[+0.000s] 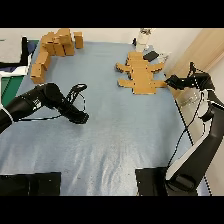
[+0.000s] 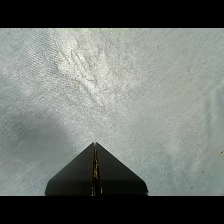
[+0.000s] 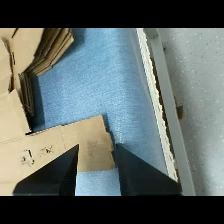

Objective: Fold the box.

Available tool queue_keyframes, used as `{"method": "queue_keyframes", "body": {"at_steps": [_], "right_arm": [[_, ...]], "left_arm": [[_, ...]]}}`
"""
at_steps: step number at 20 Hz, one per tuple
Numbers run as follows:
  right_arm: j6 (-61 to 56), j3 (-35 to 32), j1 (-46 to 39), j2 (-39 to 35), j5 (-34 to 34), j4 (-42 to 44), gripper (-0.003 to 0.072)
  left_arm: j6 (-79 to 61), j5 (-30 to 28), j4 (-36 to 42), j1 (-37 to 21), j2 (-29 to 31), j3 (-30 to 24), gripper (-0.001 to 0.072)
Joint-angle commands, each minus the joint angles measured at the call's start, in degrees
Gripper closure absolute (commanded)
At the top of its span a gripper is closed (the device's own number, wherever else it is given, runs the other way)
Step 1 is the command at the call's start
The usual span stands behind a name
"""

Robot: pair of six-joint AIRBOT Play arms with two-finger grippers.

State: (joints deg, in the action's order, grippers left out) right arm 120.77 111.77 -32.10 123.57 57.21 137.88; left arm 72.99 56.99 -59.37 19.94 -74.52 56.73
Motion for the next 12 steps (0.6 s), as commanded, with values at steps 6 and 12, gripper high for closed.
{"method": "queue_keyframes", "body": {"at_steps": [6,12], "right_arm": [[1.4,0.1,0.1,0.2,1.4,-0.1,0.0344],[4.5,2.1,0.1,0.0,11.6,0.4,0.0459]], "left_arm": [[0.0,0.0,0.0,0.0,0.0,0.0,0.0698],[0.0,0.0,0.3,0.0,0.0,0.0,0.0698]]}}
